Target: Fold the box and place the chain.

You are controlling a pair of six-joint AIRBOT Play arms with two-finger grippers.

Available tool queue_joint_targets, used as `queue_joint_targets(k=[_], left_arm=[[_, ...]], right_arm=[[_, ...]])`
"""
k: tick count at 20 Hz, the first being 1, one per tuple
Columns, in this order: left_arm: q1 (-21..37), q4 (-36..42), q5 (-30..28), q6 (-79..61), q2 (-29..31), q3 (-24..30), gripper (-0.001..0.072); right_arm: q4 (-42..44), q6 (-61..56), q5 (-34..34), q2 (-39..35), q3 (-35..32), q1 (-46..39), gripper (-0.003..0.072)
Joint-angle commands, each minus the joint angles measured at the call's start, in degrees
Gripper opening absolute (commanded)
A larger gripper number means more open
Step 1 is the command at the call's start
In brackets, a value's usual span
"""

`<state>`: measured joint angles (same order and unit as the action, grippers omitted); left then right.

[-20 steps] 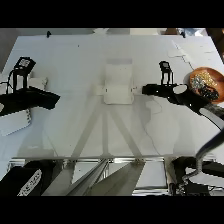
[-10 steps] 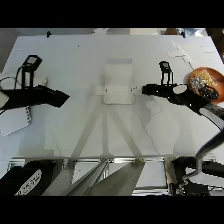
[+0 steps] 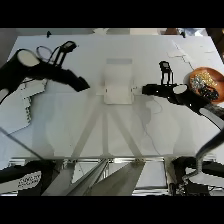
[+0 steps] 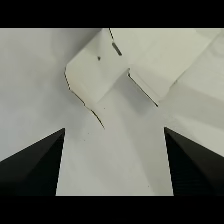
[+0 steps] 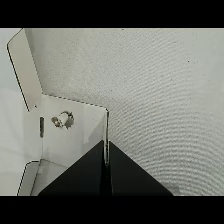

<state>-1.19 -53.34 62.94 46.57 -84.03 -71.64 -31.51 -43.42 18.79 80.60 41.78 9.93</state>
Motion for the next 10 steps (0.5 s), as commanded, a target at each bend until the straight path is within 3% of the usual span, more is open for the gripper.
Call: queue_joint_targets(k=[1,6,10], left_arm=[[-0.98,2.56,-1.20,-4.31,-9.31,-9.31,0.0709],[-1.31,8.96,0.15,-4.33,-19.65,-21.20,0.0709],[-3.58,9.14,-3.56,-4.09,-24.50,-25.31,0.0709]], right_arm=[[0.02,-0.02,0.02,-0.04,0.00,0.04,0.0009],[0.02,-0.02,0.02,-0.04,0.00,0.04,0.0009],[0.02,-0.02,0.00,-0.04,0.00,0.04,0.0009]])
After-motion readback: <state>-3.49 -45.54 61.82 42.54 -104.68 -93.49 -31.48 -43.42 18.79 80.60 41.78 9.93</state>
